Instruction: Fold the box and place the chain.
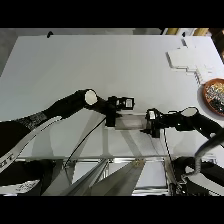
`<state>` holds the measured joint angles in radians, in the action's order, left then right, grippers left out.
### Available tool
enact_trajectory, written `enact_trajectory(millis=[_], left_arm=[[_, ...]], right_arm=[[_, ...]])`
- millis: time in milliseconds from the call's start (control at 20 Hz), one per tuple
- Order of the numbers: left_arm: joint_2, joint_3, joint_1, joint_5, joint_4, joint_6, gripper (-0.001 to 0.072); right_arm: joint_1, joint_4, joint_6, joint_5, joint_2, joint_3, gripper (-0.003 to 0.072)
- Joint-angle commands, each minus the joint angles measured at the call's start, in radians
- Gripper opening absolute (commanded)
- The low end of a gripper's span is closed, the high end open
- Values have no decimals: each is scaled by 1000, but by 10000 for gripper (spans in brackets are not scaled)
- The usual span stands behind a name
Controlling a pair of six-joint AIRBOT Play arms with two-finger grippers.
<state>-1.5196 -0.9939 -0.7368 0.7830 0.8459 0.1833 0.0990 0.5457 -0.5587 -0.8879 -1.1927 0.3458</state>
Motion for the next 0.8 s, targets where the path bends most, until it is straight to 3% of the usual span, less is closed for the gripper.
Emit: enact_trajectory(millis=[0, 300, 350, 500, 550, 750], left_arm=[[0, 0, 0, 0, 0, 0, 12], [2, 0, 0, -8, 1, 0, 12], [4, 0, 0, -8, 1, -1, 49], [6, 0, 1, -10, 22, 0, 500], [12, 0, 0, -8, 38, 0, 570], [68, 0, 1, 30, 122, 30, 573]], right_arm=[[0, 0, 0, 1, 0, 0, 412], [0, 0, 0, 0, 0, 0, 412], [1, 0, 0, 1, 0, 0, 412], [0, 0, 0, 1, 0, 0, 412], [0, 0, 0, 1, 0, 0, 412], [1, 0, 0, 1, 0, 0, 412]])
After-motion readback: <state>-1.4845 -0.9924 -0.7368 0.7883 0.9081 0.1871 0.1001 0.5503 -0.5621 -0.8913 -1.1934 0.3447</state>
